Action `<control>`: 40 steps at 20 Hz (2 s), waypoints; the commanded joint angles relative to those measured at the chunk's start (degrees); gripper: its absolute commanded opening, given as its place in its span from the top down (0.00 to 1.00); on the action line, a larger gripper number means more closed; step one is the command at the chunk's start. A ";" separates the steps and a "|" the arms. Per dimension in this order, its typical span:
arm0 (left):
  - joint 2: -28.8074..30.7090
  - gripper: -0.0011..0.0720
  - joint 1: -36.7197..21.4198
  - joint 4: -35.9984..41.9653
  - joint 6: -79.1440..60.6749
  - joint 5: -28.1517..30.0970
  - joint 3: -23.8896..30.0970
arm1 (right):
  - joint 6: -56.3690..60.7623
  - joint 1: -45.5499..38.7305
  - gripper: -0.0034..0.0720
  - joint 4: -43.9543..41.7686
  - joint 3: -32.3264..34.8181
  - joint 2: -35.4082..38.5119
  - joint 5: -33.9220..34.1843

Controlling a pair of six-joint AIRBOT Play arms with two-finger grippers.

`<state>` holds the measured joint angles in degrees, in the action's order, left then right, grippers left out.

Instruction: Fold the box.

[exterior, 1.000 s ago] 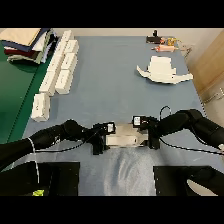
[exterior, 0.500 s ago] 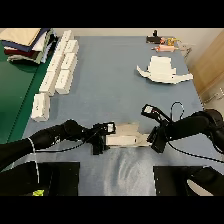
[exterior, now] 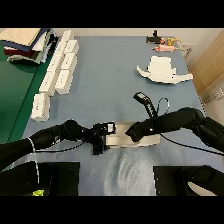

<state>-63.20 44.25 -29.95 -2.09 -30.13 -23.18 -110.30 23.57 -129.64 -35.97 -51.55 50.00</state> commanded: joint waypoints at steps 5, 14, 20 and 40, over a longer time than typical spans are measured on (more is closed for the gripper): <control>-0.02 0.37 0.04 -0.02 -0.02 0.00 0.04 | 2.91 0.09 0.95 1.31 -5.38 -14.93 -7.32; -0.04 0.37 0.04 -0.02 -0.02 0.00 0.04 | 2.25 0.11 0.95 1.27 -5.40 -21.09 -5.57; -0.02 0.37 0.04 -0.02 -0.02 0.00 0.02 | 2.27 -0.17 0.96 2.86 -6.91 -19.43 -4.92; -0.02 0.37 0.04 -0.02 -0.02 0.00 0.04 | -32.37 -3.80 0.03 22.49 7.30 9.33 11.65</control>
<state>-63.24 44.25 -29.93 -2.11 -30.13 -23.18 -133.64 19.77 -107.13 -31.44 -41.08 64.73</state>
